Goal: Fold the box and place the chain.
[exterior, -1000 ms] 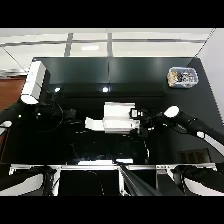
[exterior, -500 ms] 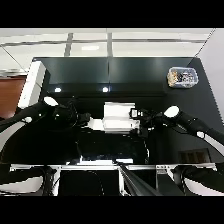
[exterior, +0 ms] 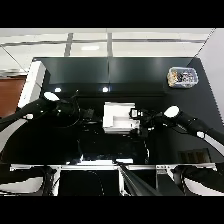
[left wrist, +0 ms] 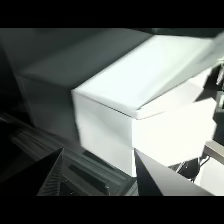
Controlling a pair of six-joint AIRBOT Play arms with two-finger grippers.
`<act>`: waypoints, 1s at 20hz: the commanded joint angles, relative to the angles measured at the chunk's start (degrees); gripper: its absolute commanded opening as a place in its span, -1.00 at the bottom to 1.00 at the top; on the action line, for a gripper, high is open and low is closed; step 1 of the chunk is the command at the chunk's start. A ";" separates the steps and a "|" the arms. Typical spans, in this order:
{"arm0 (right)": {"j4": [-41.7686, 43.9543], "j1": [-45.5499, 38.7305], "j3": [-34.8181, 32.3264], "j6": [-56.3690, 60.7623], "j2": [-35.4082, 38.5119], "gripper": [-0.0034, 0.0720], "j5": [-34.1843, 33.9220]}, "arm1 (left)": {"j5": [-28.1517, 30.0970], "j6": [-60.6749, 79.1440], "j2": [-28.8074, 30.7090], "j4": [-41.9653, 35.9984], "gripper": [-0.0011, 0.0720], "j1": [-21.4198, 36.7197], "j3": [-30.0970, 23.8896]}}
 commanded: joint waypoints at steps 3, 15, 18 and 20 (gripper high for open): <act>0.00 0.00 0.04 0.02 -0.02 -0.27 0.02 | 1.70 -2.62 -0.04 1.33 0.47 -5.40 3.13; 0.00 0.00 0.04 0.02 -0.02 -0.27 0.00 | 1.60 -16.94 -0.04 13.66 0.24 -11.76 10.47; 0.00 0.00 0.04 0.02 -0.02 -0.27 0.02 | 1.64 -23.08 -0.04 18.82 0.12 -13.86 12.87; 0.00 0.00 0.04 0.02 -0.02 -0.27 0.02 | 1.75 -27.67 -0.07 22.10 0.12 -15.17 13.94</act>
